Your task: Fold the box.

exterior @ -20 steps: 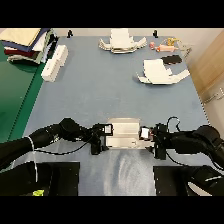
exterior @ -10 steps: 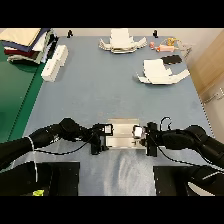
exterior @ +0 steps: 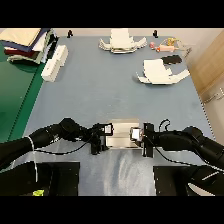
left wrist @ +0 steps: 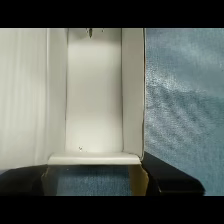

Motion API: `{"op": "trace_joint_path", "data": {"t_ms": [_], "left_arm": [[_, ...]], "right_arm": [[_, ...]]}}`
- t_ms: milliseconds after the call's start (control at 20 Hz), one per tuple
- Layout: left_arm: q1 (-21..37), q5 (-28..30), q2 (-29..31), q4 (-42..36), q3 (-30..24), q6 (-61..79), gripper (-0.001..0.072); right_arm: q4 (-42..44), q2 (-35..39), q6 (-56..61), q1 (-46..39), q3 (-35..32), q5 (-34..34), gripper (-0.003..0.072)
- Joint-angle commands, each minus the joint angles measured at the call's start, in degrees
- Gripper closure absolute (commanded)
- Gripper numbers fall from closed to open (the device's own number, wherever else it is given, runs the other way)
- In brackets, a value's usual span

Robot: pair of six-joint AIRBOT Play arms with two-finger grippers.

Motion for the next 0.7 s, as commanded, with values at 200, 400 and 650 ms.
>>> {"op": "trace_joint_path", "data": {"t_ms": [200, 400, 650], "left_arm": [[0.0, 0.0, 0.0, 0.0, 0.0, 0.0, 0.0223], [0.0, 0.0, 0.0, 0.0, 0.0, 0.0, 0.0223], [0.0, 0.0, 0.0, 0.0, 0.0, 0.0, 0.0223]], "right_arm": [[0.6, -0.3, 0.3, 0.1, 0.0, 1.3, 0.0080], [-4.7, 1.2, 13.6, 0.0, 1.3, -4.1, 0.0306], [-34.6, 5.7, 53.2, 0.0, 11.8, -29.9, 0.0684]]}}
